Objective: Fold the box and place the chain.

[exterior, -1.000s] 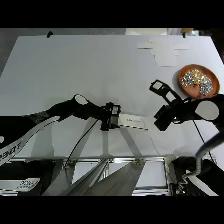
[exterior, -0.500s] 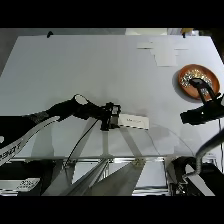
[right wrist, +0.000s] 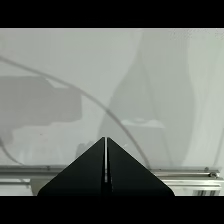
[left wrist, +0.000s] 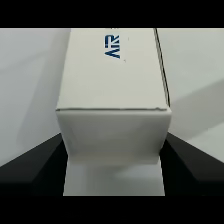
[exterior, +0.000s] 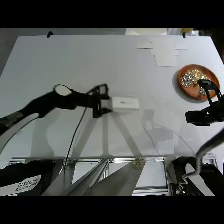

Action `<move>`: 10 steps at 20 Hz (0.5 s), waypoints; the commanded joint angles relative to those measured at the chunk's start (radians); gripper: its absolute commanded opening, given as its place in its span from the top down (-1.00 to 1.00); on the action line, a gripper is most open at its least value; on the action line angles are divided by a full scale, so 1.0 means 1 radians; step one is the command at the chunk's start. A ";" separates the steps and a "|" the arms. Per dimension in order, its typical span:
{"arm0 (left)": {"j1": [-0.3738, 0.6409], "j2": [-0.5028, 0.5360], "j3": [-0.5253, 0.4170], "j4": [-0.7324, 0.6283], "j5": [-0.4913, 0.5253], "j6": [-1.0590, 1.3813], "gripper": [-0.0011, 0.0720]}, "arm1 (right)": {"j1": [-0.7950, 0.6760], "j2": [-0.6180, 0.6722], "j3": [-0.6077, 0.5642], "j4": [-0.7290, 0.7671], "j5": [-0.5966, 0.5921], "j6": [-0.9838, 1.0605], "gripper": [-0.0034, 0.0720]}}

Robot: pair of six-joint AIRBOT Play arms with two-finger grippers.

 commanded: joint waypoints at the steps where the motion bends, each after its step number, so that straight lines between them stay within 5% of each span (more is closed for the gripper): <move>1: 0.198 0.151 0.000 0.234 0.024 -0.347 0.95 | -0.002 0.001 0.000 -0.002 0.001 0.002 0.86; 9: 0.627 0.226 -0.023 0.744 -0.022 -1.027 0.93 | -0.002 0.001 0.000 -0.002 0.001 0.002 0.86; 10: 0.661 0.226 -0.034 0.813 -0.022 -1.092 0.78 | -0.002 0.001 0.000 -0.002 0.001 0.002 0.86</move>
